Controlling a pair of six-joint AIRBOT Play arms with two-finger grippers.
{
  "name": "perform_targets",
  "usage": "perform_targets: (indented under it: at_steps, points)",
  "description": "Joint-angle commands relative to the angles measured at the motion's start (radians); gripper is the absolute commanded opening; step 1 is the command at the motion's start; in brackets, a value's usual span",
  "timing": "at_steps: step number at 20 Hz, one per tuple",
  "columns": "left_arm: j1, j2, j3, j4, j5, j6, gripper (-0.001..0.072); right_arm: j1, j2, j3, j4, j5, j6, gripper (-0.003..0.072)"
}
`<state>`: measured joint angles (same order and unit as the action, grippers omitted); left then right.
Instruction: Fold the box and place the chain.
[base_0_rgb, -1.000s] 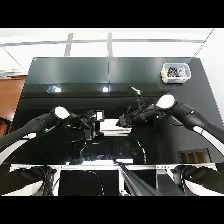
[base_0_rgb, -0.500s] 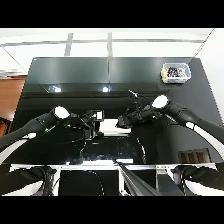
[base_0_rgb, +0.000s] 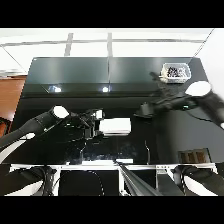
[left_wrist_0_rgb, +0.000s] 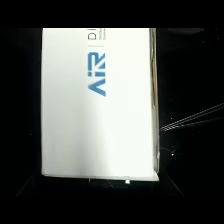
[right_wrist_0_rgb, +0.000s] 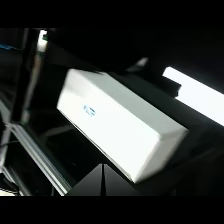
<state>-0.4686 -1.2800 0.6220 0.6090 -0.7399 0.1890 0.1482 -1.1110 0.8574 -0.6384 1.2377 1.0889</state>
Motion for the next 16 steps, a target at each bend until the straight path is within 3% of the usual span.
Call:
perform_targets:
  at_steps: [1,4,6,11,13,16]
  points:
    - [0.003,0.063,0.032,0.114,-0.067,-0.185,0.0717,-0.183,0.148,0.005,-0.157,0.137,0.049,0.0015]
    - [-0.002,0.108,0.102,0.156,-0.192,-0.33,0.0717,-0.271,0.198,0.003,-0.237,0.167,0.071,0.0015]
    - [-0.037,0.095,0.163,0.103,-0.17,-0.383,0.0716,-0.279,0.198,-0.003,-0.234,0.14,0.071,0.0015]
    - [-0.127,-0.133,0.349,0.06,-0.111,-0.433,0.0715,-0.279,0.197,-0.014,-0.226,0.084,0.071,0.0015]
    - [-0.127,-0.217,0.404,0.06,-0.166,-0.488,0.0715,-0.279,0.197,-0.016,-0.227,0.097,0.071,0.0015]
    - [-0.128,-0.264,0.422,0.062,-0.269,-0.489,0.0715,-0.279,0.197,-0.016,-0.227,0.102,0.071,0.0015]
